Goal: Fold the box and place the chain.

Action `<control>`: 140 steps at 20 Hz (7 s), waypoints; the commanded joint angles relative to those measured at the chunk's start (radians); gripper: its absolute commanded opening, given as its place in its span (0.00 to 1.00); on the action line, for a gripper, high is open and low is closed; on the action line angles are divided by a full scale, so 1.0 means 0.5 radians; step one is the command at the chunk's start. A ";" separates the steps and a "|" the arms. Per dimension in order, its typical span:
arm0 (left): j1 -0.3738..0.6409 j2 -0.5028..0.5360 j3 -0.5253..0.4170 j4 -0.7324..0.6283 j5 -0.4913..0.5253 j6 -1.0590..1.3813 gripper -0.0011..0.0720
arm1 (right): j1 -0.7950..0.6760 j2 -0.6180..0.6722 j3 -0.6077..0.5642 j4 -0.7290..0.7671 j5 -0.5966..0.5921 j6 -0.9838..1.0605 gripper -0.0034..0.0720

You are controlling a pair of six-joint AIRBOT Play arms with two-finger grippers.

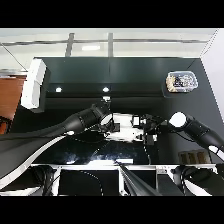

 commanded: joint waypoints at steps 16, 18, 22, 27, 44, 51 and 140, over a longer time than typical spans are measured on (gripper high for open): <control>0.000 -0.002 0.001 -0.002 -0.003 -0.003 0.06 | 0.000 0.005 -0.001 -0.253 -0.039 0.438 0.57; 0.000 -0.002 0.001 -0.002 -0.003 -0.003 0.06 | 0.002 0.005 -0.001 -0.230 0.012 0.444 0.55; 0.000 -0.002 0.001 -0.002 -0.002 -0.003 0.06 | 0.014 0.004 -0.002 0.031 -0.016 0.439 0.55; 0.002 -0.005 0.001 -0.002 -0.002 -0.003 0.06 | 0.125 -0.024 -0.002 0.127 -0.105 0.441 0.40; 0.002 -0.007 0.001 -0.002 -0.004 -0.003 0.06 | 0.188 -0.084 -0.001 0.151 -0.208 0.452 0.46; 0.003 -0.011 0.000 -0.001 -0.016 -0.003 0.06 | -0.192 0.021 0.209 -0.035 0.330 1.361 0.06; 0.003 -0.013 0.000 0.000 -0.011 -0.003 0.06 | 0.739 -0.460 0.610 -1.281 0.355 4.587 0.27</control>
